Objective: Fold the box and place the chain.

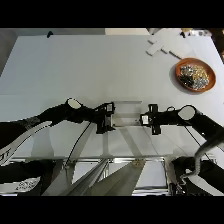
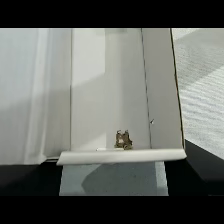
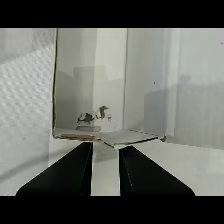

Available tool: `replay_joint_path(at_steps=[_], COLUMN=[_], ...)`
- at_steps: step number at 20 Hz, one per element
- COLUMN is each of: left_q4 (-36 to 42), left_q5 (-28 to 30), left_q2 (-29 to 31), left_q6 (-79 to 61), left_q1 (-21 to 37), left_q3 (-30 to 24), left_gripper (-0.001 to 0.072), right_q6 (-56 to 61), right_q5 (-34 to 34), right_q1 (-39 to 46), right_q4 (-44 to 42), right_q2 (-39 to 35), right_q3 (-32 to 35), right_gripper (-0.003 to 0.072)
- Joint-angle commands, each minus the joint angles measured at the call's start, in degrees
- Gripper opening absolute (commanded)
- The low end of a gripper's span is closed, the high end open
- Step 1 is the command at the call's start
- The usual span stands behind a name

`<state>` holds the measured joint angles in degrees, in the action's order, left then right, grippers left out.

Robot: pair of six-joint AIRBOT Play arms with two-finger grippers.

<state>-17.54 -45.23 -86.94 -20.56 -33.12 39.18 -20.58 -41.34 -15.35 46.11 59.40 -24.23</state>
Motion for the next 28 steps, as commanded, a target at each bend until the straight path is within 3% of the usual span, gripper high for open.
replay_joint_path(at_steps=[1,20,23,25,28], left_q4=[-0.02,-0.02,-0.02,-0.02,-0.02], left_q5=[0.00,0.00,0.00,0.00,0.00], left_q2=[0.04,0.04,0.04,0.04,0.04], left_q6=[0.00,0.00,0.00,0.00,0.00], left_q1=[0.07,0.07,0.07,0.07,0.07], left_q3=[0.00,0.00,0.00,0.00,0.00], left_gripper=[0.0134,0.0134,0.0134,0.0134,0.0134], right_q6=[2.19,2.03,2.08,2.10,2.14], right_q5=[1.86,1.09,3.06,3.54,3.48], right_q1=[-0.48,-3.52,-4.35,-4.33,-4.33], right_q4=[0.39,-7.56,-7.56,-7.54,-7.54], right_q2=[0.42,2.84,3.41,3.41,3.41], right_q3=[0.02,0.02,0.02,0.02,0.02], right_gripper=[0.0155,0.0168,0.0215,0.0396,0.0462])
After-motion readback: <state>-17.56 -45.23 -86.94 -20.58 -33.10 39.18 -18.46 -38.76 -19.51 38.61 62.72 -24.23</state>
